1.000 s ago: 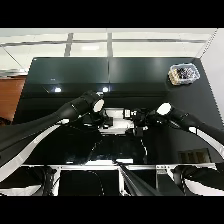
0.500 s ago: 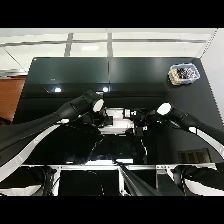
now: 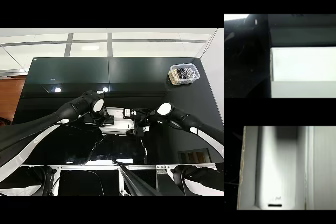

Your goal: Fold the box and place the chain.

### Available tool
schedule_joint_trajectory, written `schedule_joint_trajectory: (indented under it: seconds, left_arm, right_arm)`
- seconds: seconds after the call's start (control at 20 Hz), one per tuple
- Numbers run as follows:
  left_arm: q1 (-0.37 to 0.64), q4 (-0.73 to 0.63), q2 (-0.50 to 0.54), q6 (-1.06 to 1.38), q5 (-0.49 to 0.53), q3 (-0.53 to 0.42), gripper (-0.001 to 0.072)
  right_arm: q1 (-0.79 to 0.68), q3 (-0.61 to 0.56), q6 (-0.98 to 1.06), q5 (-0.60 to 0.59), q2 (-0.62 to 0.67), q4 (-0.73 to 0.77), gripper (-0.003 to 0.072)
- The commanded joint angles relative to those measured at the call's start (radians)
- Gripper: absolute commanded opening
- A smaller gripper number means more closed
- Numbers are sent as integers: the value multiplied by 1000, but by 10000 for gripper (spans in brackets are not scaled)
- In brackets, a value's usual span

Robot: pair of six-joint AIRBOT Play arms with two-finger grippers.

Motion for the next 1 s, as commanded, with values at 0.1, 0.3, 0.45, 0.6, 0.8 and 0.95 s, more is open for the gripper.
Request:
schedule_joint_trajectory:
  seconds: [0.1,0.3,0.45,0.6,0.8,0.95]
  left_arm:
    - [0,2,0,-3,-9,0,29]
    - [0,2,0,-3,-12,0,29]
    - [0,2,0,-3,-19,0,29]
    - [0,2,0,-3,-19,0,29]
    - [0,2,0,-3,-19,0,29]
    - [0,2,0,-3,-19,0,29]
  right_arm:
    - [-31,2,188,85,101,-192,694]
    - [-25,1,180,95,114,-196,491]
    - [4,1,153,80,114,-173,187]
    - [14,1,153,44,108,-74,187]
    - [27,1,150,36,73,51,188]
    - [42,1,150,35,33,91,189]
